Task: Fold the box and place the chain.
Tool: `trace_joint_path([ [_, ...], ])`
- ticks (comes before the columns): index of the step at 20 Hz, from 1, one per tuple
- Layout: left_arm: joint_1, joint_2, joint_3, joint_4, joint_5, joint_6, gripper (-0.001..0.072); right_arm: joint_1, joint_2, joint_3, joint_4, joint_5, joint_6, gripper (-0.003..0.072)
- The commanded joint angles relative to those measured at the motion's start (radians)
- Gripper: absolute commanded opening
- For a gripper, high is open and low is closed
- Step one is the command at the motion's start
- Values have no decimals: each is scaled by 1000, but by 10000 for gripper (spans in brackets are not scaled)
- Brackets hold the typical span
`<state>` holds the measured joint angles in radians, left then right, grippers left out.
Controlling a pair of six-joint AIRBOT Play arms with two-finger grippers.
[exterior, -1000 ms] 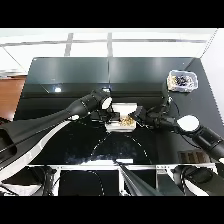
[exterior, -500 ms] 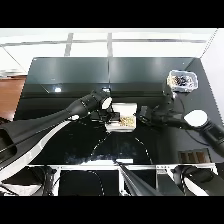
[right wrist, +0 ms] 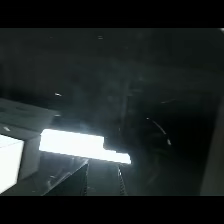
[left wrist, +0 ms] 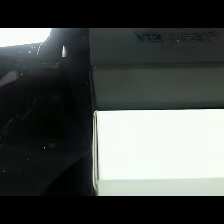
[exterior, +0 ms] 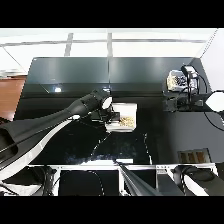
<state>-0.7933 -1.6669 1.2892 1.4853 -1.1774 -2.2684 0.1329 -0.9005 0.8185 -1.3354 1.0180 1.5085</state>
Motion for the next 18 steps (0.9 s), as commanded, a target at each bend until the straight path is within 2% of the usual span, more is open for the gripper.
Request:
trace_joint_path([
  [1, 1, 3, 31, 23, -35, -74, 245, -7, -2, 15, -9, 9, -2, 224],
  [2, 0, 6, 45, 21, -35, -78, 467, -7, -2, 15, -5, 10, -2, 224],
  [3, -5, 14, 59, 29, -35, -77, 512, -7, -2, 15, -4, 10, -2, 225],
  [7, -8, 122, 79, 121, -52, 74, 512, -7, -2, 15, -4, 9, -2, 225],
  [9, -14, 225, 40, 230, -106, 153, 512, -7, -2, 15, -5, 5, -2, 225],
  [11, 11, 341, -60, 307, -113, 147, 512, -7, -2, 15, -4, -9, -2, 225],
  [13, 113, 452, -220, 284, -37, 127, 512, -7, -2, 15, -4, -27, -2, 224],
  [14, 193, 493, -312, 214, 34, 121, 513, -7, -2, 15, -4, -38, -2, 225],
  [16, 368, 527, -475, -95, 216, 280, 512, -7, -2, 15, -3, -58, -2, 225],
  [18, 504, 516, -594, -515, 344, 730, 512, -7, -2, 15, -4, -70, -2, 225],
])
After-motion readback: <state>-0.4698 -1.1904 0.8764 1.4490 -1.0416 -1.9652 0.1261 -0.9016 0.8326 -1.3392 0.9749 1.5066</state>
